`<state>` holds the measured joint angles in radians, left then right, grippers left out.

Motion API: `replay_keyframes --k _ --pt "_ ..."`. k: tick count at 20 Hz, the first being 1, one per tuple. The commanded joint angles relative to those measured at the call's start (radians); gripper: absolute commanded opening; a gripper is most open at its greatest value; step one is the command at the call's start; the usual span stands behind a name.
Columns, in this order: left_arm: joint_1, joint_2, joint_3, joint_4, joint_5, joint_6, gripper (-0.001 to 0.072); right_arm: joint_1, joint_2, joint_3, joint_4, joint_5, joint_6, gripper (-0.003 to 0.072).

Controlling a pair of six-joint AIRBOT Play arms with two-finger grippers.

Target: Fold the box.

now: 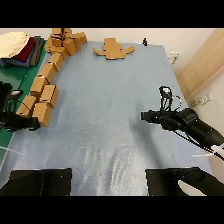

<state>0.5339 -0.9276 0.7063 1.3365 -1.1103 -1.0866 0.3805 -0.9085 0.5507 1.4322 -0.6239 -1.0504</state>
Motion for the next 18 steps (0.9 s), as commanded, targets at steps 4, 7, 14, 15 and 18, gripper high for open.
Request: replay_keyframes --k 4,7,14,15,18 --pt "-0.056 0.001 0.315 -0.178 -0.418 -0.214 0.0008 0.001 -0.040 0.061 0.226 -0.039 -0.275 0.0004" --pt "-0.301 -0.001 0.368 -0.288 -0.272 -0.277 0.0005 0.002 -0.180 0.247 0.256 -0.105 -0.362 0.0004" --pt "-0.879 -0.195 0.371 -0.241 0.142 -0.494 0.0011 0.008 -0.446 0.552 0.385 -0.184 -0.383 0.0005" --pt "-0.909 -0.227 0.371 -0.241 0.175 -0.512 0.0011 0.008 -0.449 0.552 0.381 -0.186 -0.383 0.0005" --pt "-0.963 -0.285 0.371 -0.241 0.219 -0.511 0.0011 0.008 -0.451 0.551 0.378 -0.189 -0.383 0.0005"
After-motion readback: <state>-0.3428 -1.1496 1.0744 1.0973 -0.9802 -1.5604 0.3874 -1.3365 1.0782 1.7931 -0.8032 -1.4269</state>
